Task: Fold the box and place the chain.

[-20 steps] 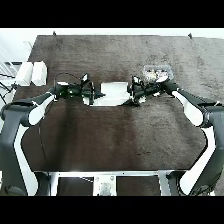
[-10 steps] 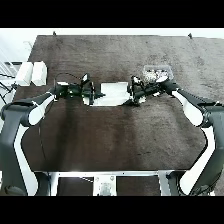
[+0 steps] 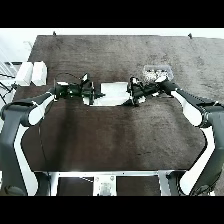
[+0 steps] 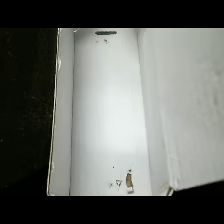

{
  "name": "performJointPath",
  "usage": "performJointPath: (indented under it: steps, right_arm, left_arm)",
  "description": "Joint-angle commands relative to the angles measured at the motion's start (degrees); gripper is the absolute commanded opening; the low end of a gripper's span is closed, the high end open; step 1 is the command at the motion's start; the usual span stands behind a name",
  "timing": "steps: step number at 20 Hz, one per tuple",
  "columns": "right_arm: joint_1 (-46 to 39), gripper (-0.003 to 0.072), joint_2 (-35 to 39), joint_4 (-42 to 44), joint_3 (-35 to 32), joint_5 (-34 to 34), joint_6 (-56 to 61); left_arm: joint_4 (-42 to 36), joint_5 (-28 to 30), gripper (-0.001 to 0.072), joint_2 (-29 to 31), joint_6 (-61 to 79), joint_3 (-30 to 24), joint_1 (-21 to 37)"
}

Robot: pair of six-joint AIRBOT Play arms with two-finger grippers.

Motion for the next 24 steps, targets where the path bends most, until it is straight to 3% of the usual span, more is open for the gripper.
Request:
performJointPath:
  steps: [1,3,24]
  right_arm:
    - [0.0,0.0567,0.0,0.2,0.1,-0.4,-0.1]
    - [-0.3,0.0407,0.0,0.2,0.1,-0.4,-0.1]
    - [-0.4,0.0418,0.0,0.3,0.1,-0.3,-0.1]
  left_arm:
    - [0.0,0.0,0.0018,0.0,0.0,0.0,0.0]
    - [0.0,0.0,0.0018,0.0,0.0,0.0,0.0]
    - [-0.1,0.2,0.0018,0.0,0.0,0.0,0.0]
